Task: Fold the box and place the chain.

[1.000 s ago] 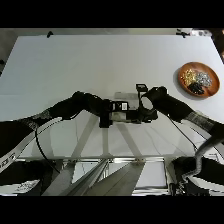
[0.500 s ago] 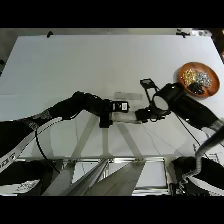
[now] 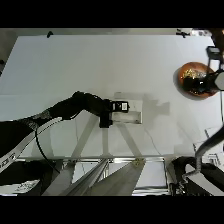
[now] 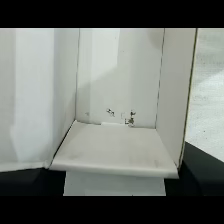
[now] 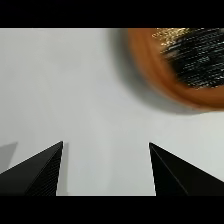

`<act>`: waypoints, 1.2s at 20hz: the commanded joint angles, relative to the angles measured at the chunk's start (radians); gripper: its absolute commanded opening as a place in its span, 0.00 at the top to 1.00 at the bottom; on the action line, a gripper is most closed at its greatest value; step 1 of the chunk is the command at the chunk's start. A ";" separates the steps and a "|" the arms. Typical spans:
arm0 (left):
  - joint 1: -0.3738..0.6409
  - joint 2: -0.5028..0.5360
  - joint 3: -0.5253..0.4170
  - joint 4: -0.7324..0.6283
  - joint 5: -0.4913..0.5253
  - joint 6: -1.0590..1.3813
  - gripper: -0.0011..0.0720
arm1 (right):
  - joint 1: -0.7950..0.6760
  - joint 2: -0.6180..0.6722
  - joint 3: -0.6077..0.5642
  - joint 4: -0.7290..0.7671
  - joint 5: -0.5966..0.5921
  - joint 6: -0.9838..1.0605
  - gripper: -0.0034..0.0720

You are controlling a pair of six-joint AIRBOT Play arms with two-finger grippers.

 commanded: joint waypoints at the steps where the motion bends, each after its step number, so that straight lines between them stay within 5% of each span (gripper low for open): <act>1: 0.000 -0.001 0.001 0.000 0.000 0.000 0.50 | -0.246 -0.121 0.003 0.014 -0.208 -0.089 0.16; 7: 0.000 -0.001 0.001 0.000 0.000 0.000 0.50 | -0.286 -0.407 0.140 0.016 -0.272 -0.064 0.16; 16: 0.000 -0.001 0.001 0.000 0.000 0.000 0.50 | -0.286 -0.565 0.205 0.077 -0.227 -0.093 0.18; 21: 0.000 -0.001 0.001 0.000 0.000 0.000 0.50 | -0.286 -0.566 0.205 0.117 -0.191 -0.160 0.50; 24: 0.000 -0.001 0.001 0.000 0.000 0.000 0.50 | -0.286 -0.566 0.205 0.139 -0.174 -0.166 0.89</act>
